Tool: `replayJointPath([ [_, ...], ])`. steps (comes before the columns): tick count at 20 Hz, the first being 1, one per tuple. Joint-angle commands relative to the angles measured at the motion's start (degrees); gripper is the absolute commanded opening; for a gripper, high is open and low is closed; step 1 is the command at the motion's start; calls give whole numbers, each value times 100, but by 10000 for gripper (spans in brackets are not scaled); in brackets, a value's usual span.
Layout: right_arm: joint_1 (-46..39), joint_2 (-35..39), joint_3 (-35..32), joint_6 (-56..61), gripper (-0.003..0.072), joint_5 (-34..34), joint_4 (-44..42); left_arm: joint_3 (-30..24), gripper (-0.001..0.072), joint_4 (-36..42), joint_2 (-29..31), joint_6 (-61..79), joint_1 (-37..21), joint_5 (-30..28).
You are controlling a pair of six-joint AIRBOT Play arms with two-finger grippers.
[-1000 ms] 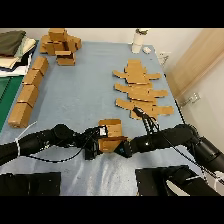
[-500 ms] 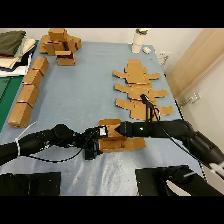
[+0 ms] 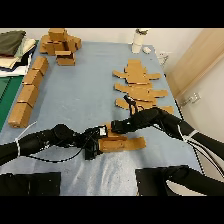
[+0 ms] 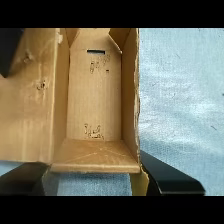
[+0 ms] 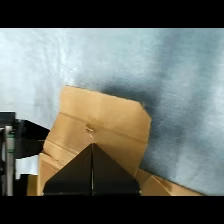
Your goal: Fold the box.
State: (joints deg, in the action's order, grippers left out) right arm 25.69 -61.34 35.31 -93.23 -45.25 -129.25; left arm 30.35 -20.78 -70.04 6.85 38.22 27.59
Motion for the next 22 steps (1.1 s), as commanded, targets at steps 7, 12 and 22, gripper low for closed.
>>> replayJointPath([
  [7,4,-275,15,-214,3,-175,590,7,478,-2,-2,0,2,0],
  [12,-4,-214,109,-538,2,-177,704,7,478,-2,-2,0,2,0],
  [22,-2,1150,811,-538,2,-2076,1827,7,478,-2,-2,0,2,0],
])
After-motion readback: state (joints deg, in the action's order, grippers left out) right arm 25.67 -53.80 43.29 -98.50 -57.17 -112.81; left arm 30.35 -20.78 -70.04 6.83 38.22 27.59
